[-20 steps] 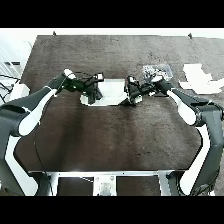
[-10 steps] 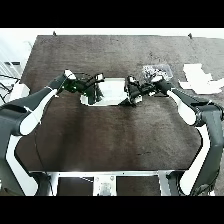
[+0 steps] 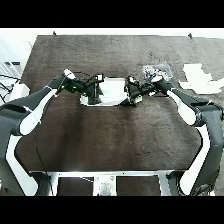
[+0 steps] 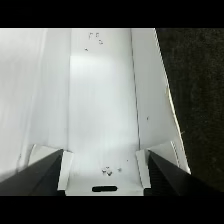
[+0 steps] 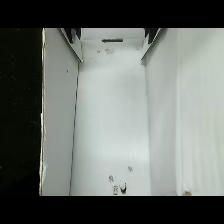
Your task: Fold the box and place the chain.
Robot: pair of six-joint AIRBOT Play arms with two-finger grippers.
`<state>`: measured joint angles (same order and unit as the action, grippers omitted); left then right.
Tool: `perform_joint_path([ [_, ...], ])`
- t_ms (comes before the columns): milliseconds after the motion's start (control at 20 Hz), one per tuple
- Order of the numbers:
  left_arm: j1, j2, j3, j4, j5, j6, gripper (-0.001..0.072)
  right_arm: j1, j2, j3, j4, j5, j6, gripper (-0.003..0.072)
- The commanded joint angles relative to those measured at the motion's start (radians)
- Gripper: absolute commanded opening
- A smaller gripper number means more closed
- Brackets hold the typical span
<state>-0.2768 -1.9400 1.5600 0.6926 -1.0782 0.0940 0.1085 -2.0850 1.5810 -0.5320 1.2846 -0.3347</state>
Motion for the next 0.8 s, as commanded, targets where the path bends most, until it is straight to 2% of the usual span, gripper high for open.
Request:
perform_joint_path([
  [0,0.0,0.0,0.002,-0.005,-0.002,0.004,0.0625,0.0,0.0,0.0,0.0,-0.001,0.001,0.0579],
  [50,0.0,0.0,0.002,-0.001,0.0,0.003,0.0623,0.0,0.0,0.0,0.0,-0.001,0.001,0.0579],
  [150,0.011,0.007,0.002,0.03,-0.02,0.004,0.023,0.0,0.0,0.0,0.0,-0.001,0.001,0.0579],
  [200,0.024,0.017,0.003,0.034,-0.044,0.004,0.01,0.0,0.0,0.0,0.0,-0.001,0.001,0.0579],
  [250,0.044,0.029,0.003,0.032,-0.075,0.004,0.002,0.0,0.0,0.0,0.0,-0.001,0.001,0.0579],
  [450,0.129,0.116,0.003,0.005,-0.159,-0.037,0.0017,0.0,0.0,0.0,0.0,-0.001,0.001,0.0579],
  [650,0.169,0.224,-0.007,0.017,-0.159,-0.195,0.0015,0.0,0.0,0.0,0.0,-0.001,0.001,0.0579],
  [750,0.188,0.25,-0.007,0.079,-0.131,-0.418,0.0014,0.0,0.0,0.0,0.0,-0.001,0.001,0.0579],
])
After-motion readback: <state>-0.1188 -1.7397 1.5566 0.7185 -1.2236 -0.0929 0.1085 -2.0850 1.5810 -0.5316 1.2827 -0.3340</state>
